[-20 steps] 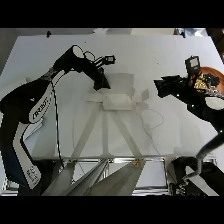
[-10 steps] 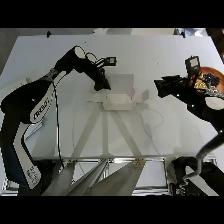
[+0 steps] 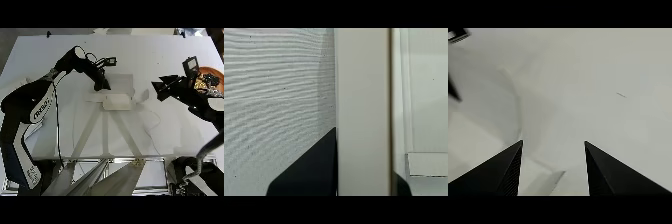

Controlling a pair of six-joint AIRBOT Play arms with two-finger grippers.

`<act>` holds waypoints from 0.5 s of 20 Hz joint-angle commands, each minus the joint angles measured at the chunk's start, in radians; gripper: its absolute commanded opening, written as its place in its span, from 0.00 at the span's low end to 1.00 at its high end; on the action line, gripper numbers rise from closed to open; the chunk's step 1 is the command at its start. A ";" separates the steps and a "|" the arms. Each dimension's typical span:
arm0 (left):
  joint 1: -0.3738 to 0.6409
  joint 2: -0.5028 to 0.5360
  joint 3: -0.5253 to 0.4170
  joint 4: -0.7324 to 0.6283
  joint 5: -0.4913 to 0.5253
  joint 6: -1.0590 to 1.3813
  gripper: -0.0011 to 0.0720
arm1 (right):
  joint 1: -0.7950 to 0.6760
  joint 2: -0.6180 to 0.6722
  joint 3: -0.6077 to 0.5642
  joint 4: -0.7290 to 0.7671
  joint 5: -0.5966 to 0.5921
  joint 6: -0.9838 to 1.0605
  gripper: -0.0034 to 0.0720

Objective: Fold the box and place the chain.

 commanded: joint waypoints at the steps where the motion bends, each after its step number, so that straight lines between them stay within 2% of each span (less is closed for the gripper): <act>1: 0.000 -0.001 0.000 0.000 0.000 0.000 0.03 | 0.000 0.010 0.003 -0.116 0.219 -0.158 0.66; 2: 0.000 -0.001 0.000 0.000 0.000 0.000 0.03 | 0.000 0.010 0.003 -0.171 0.255 -0.169 0.71; 4: 0.000 0.000 0.000 0.000 0.000 0.000 0.03 | 0.000 0.010 0.003 -0.255 0.294 -0.164 0.71; 10: 0.000 0.000 0.000 0.001 0.001 0.000 0.03 | 0.000 0.010 0.004 -0.261 0.263 -0.165 0.71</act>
